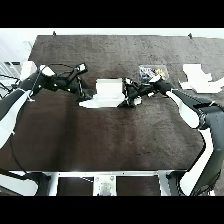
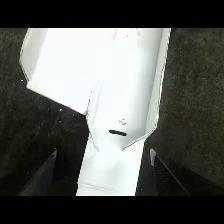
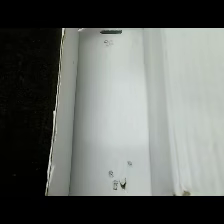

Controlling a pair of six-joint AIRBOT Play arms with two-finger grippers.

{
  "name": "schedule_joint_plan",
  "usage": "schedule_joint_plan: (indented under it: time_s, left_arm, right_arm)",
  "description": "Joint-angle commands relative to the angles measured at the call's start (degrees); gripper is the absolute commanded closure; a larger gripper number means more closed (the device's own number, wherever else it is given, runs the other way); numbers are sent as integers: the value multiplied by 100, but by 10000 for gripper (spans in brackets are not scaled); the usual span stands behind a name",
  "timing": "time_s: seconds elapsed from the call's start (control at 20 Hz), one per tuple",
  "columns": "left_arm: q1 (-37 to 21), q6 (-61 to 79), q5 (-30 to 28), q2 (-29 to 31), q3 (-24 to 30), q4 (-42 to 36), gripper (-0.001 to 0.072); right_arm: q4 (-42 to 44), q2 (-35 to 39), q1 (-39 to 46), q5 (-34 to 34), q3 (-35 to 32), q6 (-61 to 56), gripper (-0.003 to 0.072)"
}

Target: Fold the box and place the chain.

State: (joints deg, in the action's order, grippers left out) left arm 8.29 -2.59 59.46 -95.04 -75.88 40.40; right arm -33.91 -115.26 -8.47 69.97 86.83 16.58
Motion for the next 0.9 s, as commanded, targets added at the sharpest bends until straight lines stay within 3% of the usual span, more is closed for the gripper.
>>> schedule_joint_plan:
  time_s: [0.0,0.3,0.5,0.85]
  left_arm:
    - [0,-223,-267,-111,85,299,51]
    - [92,-251,-356,-247,48,741,52]
    - [452,-492,-273,-599,-581,1484,52]
    - [472,-463,280,-966,-994,1316,52]
  right_arm:
    - [0,-2,-2,0,0,-2,108]
    - [2,-2,-2,0,0,-2,107]
    - [0,-2,-2,0,-2,-2,108]
    - [2,-2,-2,0,-2,-2,108]
